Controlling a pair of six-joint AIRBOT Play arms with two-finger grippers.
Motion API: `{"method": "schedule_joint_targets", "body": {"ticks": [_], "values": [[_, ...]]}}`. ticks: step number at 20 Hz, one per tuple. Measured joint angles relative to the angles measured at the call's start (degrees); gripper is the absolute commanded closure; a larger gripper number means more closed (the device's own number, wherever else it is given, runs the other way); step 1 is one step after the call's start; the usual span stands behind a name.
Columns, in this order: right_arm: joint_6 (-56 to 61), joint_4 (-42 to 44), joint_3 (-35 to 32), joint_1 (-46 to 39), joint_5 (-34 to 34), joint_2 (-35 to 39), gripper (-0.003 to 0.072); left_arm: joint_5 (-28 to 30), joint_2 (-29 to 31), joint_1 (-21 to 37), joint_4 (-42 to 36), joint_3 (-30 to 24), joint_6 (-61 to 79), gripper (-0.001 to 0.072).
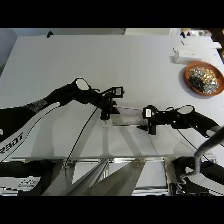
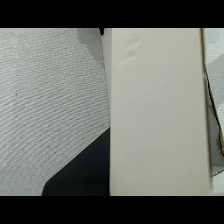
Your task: Fold the box and place the chain.
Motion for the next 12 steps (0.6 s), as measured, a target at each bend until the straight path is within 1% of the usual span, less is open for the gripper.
{"method": "schedule_joint_targets", "body": {"ticks": [12], "values": [[0.0,-0.3,0.0,0.0,-0.4,-0.2,0.027,0.1,0.0,0.0,-0.1,0.0,0.0,0.0697]]}}
